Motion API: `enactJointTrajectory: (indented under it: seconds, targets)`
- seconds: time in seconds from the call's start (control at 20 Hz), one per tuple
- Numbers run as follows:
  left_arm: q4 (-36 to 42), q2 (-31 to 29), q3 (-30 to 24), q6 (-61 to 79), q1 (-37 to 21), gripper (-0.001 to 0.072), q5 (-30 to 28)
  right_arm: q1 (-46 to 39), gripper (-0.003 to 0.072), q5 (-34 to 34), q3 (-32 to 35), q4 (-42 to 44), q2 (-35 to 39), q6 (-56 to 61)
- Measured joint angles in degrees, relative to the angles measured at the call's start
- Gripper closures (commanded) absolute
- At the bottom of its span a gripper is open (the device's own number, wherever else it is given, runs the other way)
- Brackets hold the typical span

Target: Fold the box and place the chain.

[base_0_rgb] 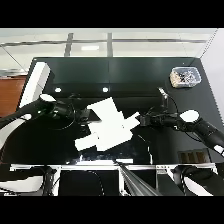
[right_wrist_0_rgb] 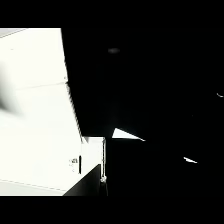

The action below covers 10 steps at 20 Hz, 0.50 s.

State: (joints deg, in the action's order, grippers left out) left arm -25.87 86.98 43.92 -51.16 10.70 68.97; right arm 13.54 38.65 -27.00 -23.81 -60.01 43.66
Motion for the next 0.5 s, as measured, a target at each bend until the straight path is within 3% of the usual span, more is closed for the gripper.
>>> enactJointTrajectory:
  seconds: [0.1,0.15,0.35,0.45,0.5]
  targets:
    - [-2.1,2.0,2.5,1.6,2.2,0.0332,2.2,0.0,0.0668,0.0,0.0,0.0,0.0,0.0]
    - [-3.7,2.9,4.0,2.4,3.1,0.0372,3.4,0.0,0.0668,0.0,0.0,0.0,0.0,0.0]
    - [-7.8,5.9,8.5,4.3,4.7,0.0385,7.0,0.0,0.0668,0.5,0.0,0.0,0.0,0.0]
    - [-8.7,7.2,9.9,4.9,4.8,0.0523,8.4,0.0,0.0667,0.9,0.0,-0.1,0.0,0.0]
    - [-8.9,7.7,10.4,5.2,4.9,0.054,8.8,0.0,0.0668,1.0,0.0,-0.2,0.0,0.0]
